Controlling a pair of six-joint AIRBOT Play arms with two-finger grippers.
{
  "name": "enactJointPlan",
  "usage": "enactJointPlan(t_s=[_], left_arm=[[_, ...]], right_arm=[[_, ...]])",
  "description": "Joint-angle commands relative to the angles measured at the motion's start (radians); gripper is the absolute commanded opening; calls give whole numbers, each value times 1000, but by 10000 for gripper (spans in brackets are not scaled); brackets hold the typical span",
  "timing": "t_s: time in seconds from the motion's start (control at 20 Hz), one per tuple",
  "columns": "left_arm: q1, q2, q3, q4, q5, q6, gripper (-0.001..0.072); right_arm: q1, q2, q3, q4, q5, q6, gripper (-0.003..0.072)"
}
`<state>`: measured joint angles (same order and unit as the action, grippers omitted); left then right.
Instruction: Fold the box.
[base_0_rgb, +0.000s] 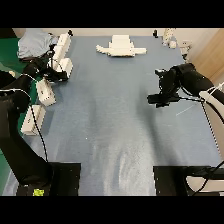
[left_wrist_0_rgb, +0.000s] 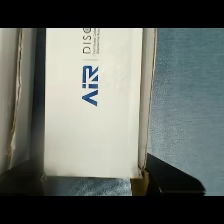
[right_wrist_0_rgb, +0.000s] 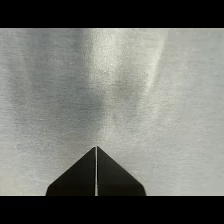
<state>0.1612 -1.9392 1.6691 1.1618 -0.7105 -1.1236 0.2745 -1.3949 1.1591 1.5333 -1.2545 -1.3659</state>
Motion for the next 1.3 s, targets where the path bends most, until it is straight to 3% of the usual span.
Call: enactJointPlan(t_s=[0.0,0.6,0.65,0.95,1.15,1.25], left_arm=[[1,0,1,-23,4,1,549],[1,2,2,-17,18,1,554],[1,3,2,-17,8,2,702],[1,32,2,22,-48,8,699],[1,74,55,58,-171,8,700],[0,104,94,59,-282,8,699]], right_arm=[[1,0,1,0,0,0,9],[1,0,1,0,0,0,9],[1,0,1,0,0,0,9],[1,0,1,0,0,0,8],[1,0,1,0,0,0,9],[1,0,1,0,0,0,9]])
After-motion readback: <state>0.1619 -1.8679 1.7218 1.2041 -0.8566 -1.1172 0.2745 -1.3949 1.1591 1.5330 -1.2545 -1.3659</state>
